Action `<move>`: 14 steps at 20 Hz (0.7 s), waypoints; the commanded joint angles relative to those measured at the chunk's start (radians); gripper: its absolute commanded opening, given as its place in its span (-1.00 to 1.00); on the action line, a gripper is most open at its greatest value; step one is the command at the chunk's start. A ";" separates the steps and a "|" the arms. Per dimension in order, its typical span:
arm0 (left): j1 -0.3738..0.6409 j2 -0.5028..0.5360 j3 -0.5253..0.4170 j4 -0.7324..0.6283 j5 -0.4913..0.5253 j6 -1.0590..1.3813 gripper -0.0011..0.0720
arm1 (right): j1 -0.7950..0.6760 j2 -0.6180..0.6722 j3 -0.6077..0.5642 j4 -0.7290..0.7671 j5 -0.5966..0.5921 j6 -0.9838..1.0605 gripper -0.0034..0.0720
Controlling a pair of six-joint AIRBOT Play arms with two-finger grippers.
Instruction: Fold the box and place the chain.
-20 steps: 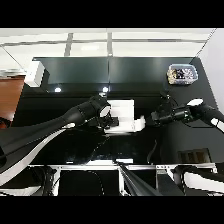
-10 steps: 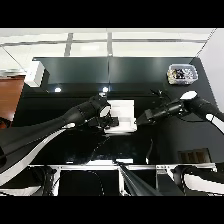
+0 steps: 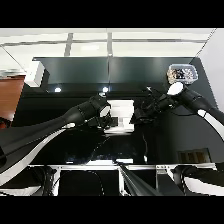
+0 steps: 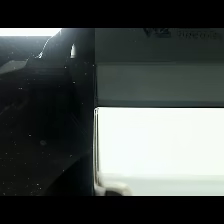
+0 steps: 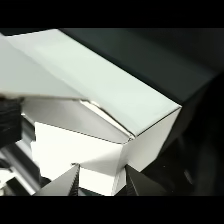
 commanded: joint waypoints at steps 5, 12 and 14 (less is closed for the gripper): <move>0.000 -0.001 0.000 0.000 0.002 0.000 -0.90 | 0.076 0.001 0.061 -0.175 -0.014 0.123 -0.07; 0.000 -0.001 0.000 0.000 0.004 0.000 -0.90 | 0.060 0.003 0.097 -0.193 0.042 0.122 0.51; 0.002 -0.001 0.000 0.001 0.003 0.000 -0.90 | 0.064 0.003 0.097 -0.192 0.035 0.123 0.51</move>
